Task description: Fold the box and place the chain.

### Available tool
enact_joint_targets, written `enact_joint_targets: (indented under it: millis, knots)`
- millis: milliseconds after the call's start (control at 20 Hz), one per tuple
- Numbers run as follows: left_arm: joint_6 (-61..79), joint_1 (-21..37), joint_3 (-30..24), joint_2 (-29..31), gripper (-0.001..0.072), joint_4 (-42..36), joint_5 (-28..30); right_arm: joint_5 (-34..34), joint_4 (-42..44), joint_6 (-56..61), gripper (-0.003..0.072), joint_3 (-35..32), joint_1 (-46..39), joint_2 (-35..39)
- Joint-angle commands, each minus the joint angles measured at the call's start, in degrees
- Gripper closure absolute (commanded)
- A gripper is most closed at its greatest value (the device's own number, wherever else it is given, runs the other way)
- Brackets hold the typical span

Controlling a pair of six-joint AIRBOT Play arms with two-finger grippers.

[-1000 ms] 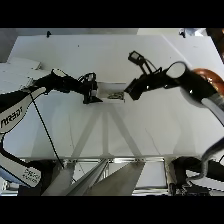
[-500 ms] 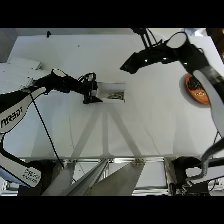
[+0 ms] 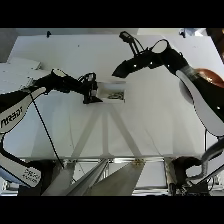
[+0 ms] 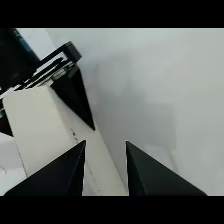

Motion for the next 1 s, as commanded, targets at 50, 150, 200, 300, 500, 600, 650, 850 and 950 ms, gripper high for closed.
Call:
enact_joint_targets:
  millis: [50, 150, 200, 300, 500, 600, 650, 850, 950]
  knots:
    - [0.0, 0.0, 0.0, 0.0, 0.0297, 0.0, 0.0, 2.0, 0.5, -3.7, 0.0402, 0.1, 2.3, -0.3]
    - [0.0, 0.0, 0.0, 0.0, 0.0297, 0.0, 0.0, 4.1, -0.8, -6.3, 0.0402, 0.1, 3.4, -0.2]
    - [0.0, 0.0, 0.0, 0.0, 0.0297, 0.0, 0.0, 5.1, -1.5, -7.8, 0.0402, 0.1, 4.0, -0.2]
    - [0.0, 0.0, 0.0, 0.0, 0.0297, 0.0, 0.0, 5.8, -3.2, -10.2, 0.0401, 0.1, 5.0, -0.1]
    - [0.0, 0.0, 0.0, 0.0, 0.0297, 0.0, 0.0, 5.3, -8.2, -12.9, 0.0399, 0.1, 6.2, 1.4]
    - [0.0, 0.0, 0.0, 0.0, 0.0297, 0.0, 0.0, 5.2, -13.0, -13.2, 0.0396, 0.1, 6.4, 2.2]
    - [0.0, 0.0, 0.0, 0.0, 0.0297, 0.0, 0.0, 5.2, -14.1, -13.1, 0.0396, 0.1, 6.4, 2.4]
    - [0.0, 0.0, 0.0, 0.0, 0.0297, 0.0, 0.0, 4.2, -18.2, -12.9, 0.04, -0.5, 7.0, 2.3]
    - [0.0, 0.0, 0.0, 0.0, 0.0297, 0.0, 0.0, 3.5, -20.0, -11.3, 0.0456, -1.1, 7.6, 2.3]
